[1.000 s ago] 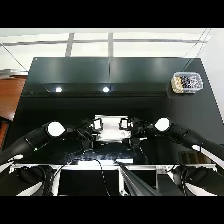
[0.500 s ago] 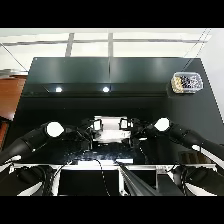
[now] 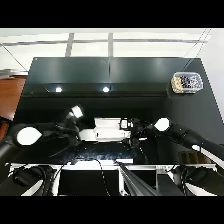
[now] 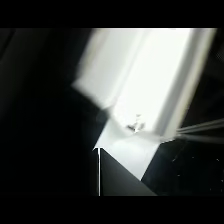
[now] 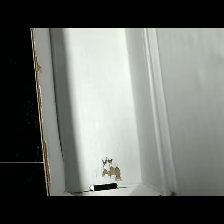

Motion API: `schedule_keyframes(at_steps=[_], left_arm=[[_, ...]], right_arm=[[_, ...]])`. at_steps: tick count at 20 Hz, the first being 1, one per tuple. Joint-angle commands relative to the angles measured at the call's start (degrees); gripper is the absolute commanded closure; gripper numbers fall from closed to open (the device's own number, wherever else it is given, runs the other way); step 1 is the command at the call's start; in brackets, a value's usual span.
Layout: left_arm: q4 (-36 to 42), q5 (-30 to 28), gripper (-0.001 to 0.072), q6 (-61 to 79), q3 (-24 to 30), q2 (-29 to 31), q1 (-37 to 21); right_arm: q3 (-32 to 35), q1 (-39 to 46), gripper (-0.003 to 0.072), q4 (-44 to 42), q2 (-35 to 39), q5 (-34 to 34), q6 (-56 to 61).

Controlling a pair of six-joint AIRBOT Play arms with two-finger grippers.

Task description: Fold the box and place the chain.

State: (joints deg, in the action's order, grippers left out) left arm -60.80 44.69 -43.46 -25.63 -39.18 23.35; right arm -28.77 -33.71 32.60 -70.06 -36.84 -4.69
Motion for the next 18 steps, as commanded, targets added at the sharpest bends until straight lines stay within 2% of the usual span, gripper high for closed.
schedule_keyframes(at_steps=[1,3,6,8,14,18], left_arm=[[-3.0,7.5,0.0681,-26.4,0.8,3.6,-12.7],[-2.8,12.1,0.0681,-30.9,2.2,2.6,-19.4],[-0.3,12.3,0.0682,-41.6,5.6,-0.6,-25.2],[4.5,12.3,0.0682,-41.3,7.0,-4.9,-27.2],[19.6,9.0,0.0683,-28.4,7.1,-19.5,-25.3],[23.1,8.7,0.0682,-23.9,6.9,-24.4,-22.4]], right_arm=[[0.0,0.0,0.0215,0.0,0.0,0.0,0.0],[0.0,0.0,0.0215,0.0,0.0,0.0,0.0],[0.0,0.0,0.0215,0.0,0.0,0.0,0.0],[0.0,0.0,0.0215,0.0,0.0,0.0,0.0],[0.0,0.0,0.0215,0.0,0.0,0.0,0.0],[0.0,0.0,0.0215,0.0,0.0,0.0,0.0]])
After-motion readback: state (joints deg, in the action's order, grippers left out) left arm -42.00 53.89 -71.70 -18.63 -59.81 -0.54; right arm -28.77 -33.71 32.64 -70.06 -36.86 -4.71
